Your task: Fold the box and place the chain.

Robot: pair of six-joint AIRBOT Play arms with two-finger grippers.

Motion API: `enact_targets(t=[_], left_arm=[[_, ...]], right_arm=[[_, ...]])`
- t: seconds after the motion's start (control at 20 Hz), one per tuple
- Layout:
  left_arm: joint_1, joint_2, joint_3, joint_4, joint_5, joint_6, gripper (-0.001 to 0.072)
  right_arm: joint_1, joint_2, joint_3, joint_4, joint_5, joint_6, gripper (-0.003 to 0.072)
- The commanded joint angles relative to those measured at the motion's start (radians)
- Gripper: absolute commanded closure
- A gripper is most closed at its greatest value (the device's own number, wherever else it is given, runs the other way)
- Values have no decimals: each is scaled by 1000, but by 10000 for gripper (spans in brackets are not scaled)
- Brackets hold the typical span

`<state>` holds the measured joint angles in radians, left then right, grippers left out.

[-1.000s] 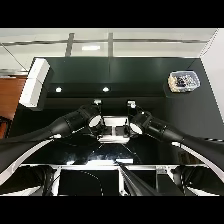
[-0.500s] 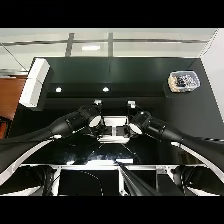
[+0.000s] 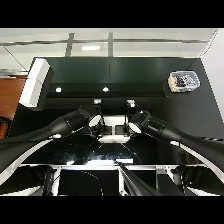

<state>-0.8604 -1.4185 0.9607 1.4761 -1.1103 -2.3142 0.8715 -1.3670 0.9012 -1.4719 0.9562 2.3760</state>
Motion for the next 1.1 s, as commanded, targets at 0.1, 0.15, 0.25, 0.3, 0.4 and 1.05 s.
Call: enact_targets(t=[0.1, 0.15, 0.25, 0.3, 0.4, 1.05], left_arm=[[0, 0, 0, 0, 1, 3, 680], [0, 0, 0, 0, 1, 2, 680], [0, 0, 0, 0, 1, 3, 680], [0, 0, 0, 0, 1, 3, 680], [0, 0, 0, 0, -1, 3, 680], [0, 0, 0, 0, 0, 3, 680]], right_arm=[[1, 2, 14, 10, -3, -1, 414], [1, 2, 14, 13, 6, -1, 414], [1, 2, 17, 13, 24, -2, 392], [1, 4, 23, 14, 40, -6, 392], [-2, 27, 28, 21, 74, -45, 393], [-254, 335, 60, -601, 393, -415, 396]])
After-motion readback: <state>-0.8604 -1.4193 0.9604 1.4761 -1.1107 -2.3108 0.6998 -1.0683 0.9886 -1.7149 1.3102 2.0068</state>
